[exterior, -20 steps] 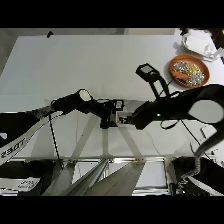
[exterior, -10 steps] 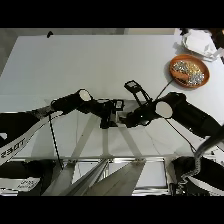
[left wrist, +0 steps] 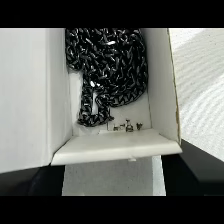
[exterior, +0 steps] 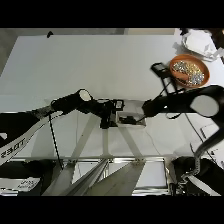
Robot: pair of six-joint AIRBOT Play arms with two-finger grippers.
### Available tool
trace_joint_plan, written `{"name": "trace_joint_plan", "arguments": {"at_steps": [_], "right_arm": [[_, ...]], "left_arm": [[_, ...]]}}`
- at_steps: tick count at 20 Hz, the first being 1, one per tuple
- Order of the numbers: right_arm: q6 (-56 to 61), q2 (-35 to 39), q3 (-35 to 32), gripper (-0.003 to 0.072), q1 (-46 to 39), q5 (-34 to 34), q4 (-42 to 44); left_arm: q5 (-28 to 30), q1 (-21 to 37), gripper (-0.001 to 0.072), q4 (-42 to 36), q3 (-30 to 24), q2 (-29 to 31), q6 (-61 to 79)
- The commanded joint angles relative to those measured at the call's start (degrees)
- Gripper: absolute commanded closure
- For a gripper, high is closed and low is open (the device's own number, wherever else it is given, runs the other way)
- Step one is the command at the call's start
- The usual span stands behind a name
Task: Fold the box and place the chain.
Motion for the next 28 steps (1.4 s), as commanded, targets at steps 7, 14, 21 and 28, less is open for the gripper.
{"name": "trace_joint_plan", "arguments": {"at_steps": [7, 14, 21, 28], "right_arm": [[-1.88, -10.47, 0.48, 0.0384, -18.93, 1.79, -3.13], [-2.82, -26.88, 0.48, 0.0383, -14.29, -1.31, -2.47], [-2.34, -30.08, 0.48, 0.0385, -10.97, -5.62, -0.57], [-0.87, -30.05, 0.48, 0.0389, -10.97, -7.48, 0.90]], "left_arm": [[0.02, 0.00, 0.0371, 0.02, 0.07, 0.02, 0.00], [0.02, 0.00, 0.0371, 0.00, 0.07, 0.02, 0.00], [0.02, 0.00, 0.0371, 0.02, 0.07, 0.02, 0.00], [0.02, 0.00, 0.0371, 0.00, 0.07, 0.02, 0.00]]}}
